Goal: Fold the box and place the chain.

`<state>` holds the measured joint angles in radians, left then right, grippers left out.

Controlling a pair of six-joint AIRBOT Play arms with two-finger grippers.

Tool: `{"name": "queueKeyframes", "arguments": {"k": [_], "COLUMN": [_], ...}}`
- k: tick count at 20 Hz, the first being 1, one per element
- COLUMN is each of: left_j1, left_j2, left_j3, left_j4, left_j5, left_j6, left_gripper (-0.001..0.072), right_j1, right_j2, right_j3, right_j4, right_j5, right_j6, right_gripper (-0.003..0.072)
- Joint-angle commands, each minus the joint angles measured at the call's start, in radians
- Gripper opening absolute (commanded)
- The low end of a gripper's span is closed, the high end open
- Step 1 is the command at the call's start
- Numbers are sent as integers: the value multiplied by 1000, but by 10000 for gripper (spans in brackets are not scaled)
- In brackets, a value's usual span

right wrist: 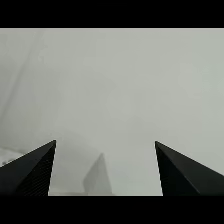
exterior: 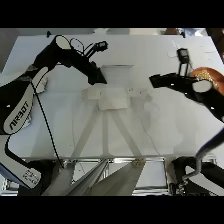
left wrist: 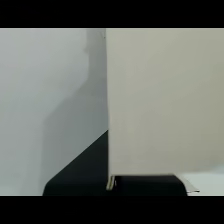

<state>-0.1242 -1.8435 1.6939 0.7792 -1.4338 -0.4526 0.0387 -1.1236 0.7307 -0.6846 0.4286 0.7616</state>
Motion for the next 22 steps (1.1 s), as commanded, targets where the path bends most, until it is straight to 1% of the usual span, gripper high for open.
{"name": "queueKeyframes", "arguments": {"k": [1, 5, 7, 8, 10, 12, 14, 16, 17, 18, 20, 22], "left_j1": [-14, -28, -22, -21, -18, -18, -20, -21, -21, -21, -21, -21], "left_j2": [47, 153, 227, 269, 355, 416, 420, 397, 379, 355, 291, 227], "left_j3": [0, -3, -43, -88, -221, -365, -467, -537, -555, -559, -559, -559], "left_j4": [-7, 0, 0, 0, 0, -3, -17, -27, -46, -83, -175, -239], "left_j5": [-56, -78, -75, -61, -12, 103, 187, 292, 343, 372, 387, 388], "left_j6": [-23, -23, -21, -16, 12, 55, 93, 148, 177, 218, 342, 454], "left_gripper": [-2, -4, -4, -4, -3, -2, -1, -1, 2, 3, 2, 2], "right_j1": [-86, -171, -203, -216, -228, -228, -228, -228, -228, -228, -228, -228], "right_j2": [127, 201, 209, 209, 208, 208, 208, 208, 208, 208, 208, 208], "right_j3": [1, 1, 1, 1, 1, 1, 1, 1, 1, 1, 1, 1], "right_j4": [-48, -156, -203, -223, -260, -300, -323, -332, -333, -335, -335, -335], "right_j5": [97, 176, 229, 261, 312, 324, 319, 314, 311, 306, 294, 285], "right_j6": [6, 112, 155, 159, 159, 172, 184, 184, 184, 184, 184, 184], "right_gripper": [698, 698, 698, 698, 698, 698, 698, 698, 698, 698, 698, 698]}}
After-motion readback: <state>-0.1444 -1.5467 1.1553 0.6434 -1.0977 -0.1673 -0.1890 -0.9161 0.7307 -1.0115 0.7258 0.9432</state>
